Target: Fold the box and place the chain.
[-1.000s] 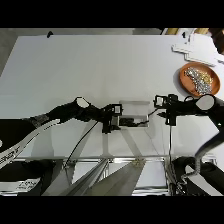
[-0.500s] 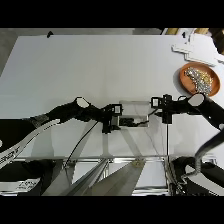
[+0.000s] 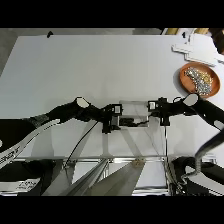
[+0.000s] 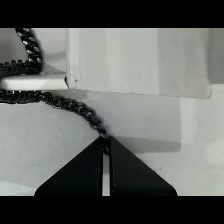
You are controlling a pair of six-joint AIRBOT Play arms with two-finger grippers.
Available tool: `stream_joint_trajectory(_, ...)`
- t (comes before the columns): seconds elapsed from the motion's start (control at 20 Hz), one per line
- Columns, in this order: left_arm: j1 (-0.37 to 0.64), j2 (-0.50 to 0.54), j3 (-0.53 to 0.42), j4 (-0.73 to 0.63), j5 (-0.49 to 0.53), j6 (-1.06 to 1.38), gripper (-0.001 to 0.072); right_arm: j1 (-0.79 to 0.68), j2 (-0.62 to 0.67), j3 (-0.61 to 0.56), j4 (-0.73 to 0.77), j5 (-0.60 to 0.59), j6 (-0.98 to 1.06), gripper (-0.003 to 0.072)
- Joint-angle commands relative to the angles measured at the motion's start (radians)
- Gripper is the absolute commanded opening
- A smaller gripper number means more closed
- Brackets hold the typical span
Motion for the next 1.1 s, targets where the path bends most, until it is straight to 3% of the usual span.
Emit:
stream_joint_trajectory(0.0, 0.0, 0.0, 0.001, 0.0, 0.0, 0.0, 0.0311, 0.002, 0.032, -0.001, -0.024, -0.003, 0.1, 0.0015)
stream_joint_trajectory(0.35, 0.0, 0.0, 0.001, 0.0, 0.0, 0.0, 0.0311, 0.003, 0.347, -0.001, -0.048, 0.187, 0.35, 0.0015)
stream_joint_trajectory(0.6, 0.0, 0.0, 0.001, 0.0, 0.0, 0.0, 0.0311, 0.003, 0.552, -0.001, 0.1, 0.309, 0.541, 0.0015)
stream_joint_trajectory(0.8, 0.0, 0.0, 0.001, 0.0, 0.0, 0.0, 0.0311, 0.006, 0.582, -0.001, 0.366, 0.339, 0.55, 0.0015)
stream_joint_trajectory(1.05, -0.001, 0.0, 0.001, 0.0, 0.0, 0.0, 0.0311, 0.175, 0.552, -0.021, 0.278, 0.233, 0.559, 0.0016)
